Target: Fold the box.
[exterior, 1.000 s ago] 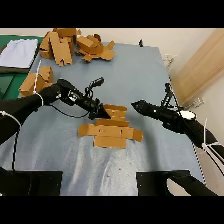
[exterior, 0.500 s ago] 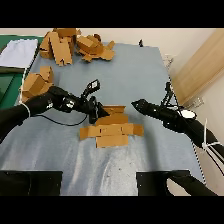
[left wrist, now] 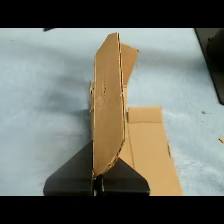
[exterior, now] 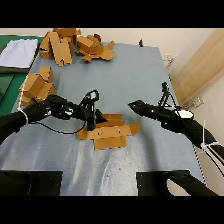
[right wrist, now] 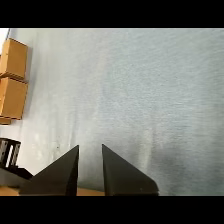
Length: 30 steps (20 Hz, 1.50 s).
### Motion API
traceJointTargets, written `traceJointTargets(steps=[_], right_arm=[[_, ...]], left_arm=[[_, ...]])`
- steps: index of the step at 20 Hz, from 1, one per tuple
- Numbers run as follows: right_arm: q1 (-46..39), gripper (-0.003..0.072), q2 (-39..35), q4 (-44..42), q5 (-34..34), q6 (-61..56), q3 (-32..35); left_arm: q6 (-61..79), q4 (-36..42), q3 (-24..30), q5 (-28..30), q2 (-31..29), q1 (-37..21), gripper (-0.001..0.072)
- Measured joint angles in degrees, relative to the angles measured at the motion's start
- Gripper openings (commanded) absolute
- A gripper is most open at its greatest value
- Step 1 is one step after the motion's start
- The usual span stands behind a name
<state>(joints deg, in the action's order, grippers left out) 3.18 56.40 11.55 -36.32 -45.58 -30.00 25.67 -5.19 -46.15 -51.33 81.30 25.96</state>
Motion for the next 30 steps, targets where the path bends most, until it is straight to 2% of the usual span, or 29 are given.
traceJointTargets(steps=[6,11,13,16,21,26,30], right_arm=[[0.39,0.0221,0.02,-0.04,0.15,-0.02,0.00],[0.46,0.0221,0.02,-0.04,0.15,-0.02,0.00],[0.46,0.0002,0.00,-0.02,0.07,-0.02,0.00],[0.44,0.0002,-0.09,0.39,-1.25,-0.04,-0.04],[0.55,0.0002,-2.60,3.56,-10.73,-1.79,-0.33],[0.74,0.0002,-6.97,8.41,-12.79,-5.90,-0.37],[4.72,0.0002,-8.41,22.29,-15.10,-16.98,-0.37]], left_arm=[[-0.13,-2.12,0.22,-2.45,-0.07,2.08,0.0011],[1.90,-0.35,-0.09,-2.93,-0.07,0.83,0.0011],[2.60,1.84,-0.31,-3.23,-0.07,-0.46,0.0012],[3.02,3.39,-0.44,-3.41,0.09,-2.01,0.0011],[3.67,3.74,-0.46,-2.97,1.55,-2.91,0.0012],[4.35,3.50,-0.46,-2.84,3.19,-3.02,0.0011],[3.87,0.87,-0.46,-3.19,3.54,-3.02,0.0012]])
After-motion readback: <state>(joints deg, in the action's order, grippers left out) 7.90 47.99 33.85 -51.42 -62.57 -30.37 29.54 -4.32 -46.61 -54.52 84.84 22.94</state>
